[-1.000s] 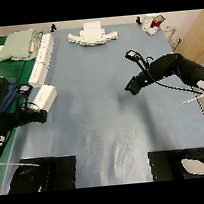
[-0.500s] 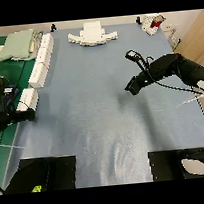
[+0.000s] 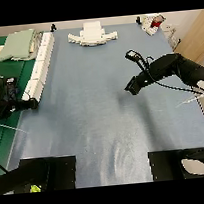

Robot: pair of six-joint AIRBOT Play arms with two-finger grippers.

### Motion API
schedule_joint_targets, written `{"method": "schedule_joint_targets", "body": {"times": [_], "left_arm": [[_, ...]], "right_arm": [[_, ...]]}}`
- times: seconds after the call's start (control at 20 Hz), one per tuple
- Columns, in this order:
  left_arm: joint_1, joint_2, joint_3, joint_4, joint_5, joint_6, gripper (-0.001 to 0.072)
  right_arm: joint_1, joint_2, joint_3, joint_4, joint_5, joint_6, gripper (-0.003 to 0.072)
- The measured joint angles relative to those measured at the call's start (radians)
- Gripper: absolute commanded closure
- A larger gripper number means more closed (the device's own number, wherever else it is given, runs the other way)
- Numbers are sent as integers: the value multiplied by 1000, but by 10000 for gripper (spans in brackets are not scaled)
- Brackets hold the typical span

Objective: Fold the box.

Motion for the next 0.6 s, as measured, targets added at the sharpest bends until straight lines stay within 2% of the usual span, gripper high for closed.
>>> {"method": "schedule_joint_targets", "body": {"times": [0.3,0.6], "left_arm": [[-39,-159,146,-30,12,14,204],[-47,-240,239,-47,13,11,205]], "right_arm": [[0,0,0,0,0,0,682],[0,0,0,0,0,0,681]]}}
